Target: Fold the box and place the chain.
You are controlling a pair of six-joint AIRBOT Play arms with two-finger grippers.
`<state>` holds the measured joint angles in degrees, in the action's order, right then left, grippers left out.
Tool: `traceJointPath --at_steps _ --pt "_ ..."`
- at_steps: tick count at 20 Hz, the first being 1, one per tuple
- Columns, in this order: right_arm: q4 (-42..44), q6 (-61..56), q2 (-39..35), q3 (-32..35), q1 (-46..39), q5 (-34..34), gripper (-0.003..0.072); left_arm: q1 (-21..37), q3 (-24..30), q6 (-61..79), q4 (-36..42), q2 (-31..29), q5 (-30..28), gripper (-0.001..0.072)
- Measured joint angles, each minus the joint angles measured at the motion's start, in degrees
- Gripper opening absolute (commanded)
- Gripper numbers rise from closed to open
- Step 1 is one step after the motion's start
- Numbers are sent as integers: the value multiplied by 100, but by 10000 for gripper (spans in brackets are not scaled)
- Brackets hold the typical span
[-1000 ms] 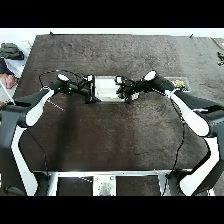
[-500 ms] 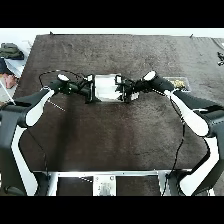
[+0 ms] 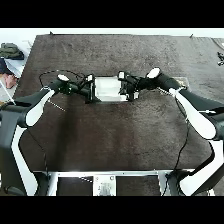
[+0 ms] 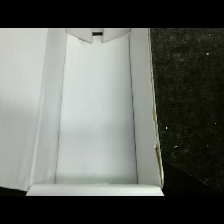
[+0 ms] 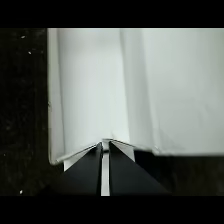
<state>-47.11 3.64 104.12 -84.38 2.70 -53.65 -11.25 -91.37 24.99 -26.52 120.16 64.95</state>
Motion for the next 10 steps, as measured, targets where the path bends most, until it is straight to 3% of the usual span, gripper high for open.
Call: traceJointPath --at_steps 2,3,10 --pt "-138 -662 -225 -2 -133 -101 105 0 0 2 -2 0 0 410" --pt "-184 -1040 -345 -2 -219 -103 -17 0 0 2 0 0 0 410" --pt "-302 -3952 -841 50 -1152 -487 -13 0 0 2 0 0 0 410"
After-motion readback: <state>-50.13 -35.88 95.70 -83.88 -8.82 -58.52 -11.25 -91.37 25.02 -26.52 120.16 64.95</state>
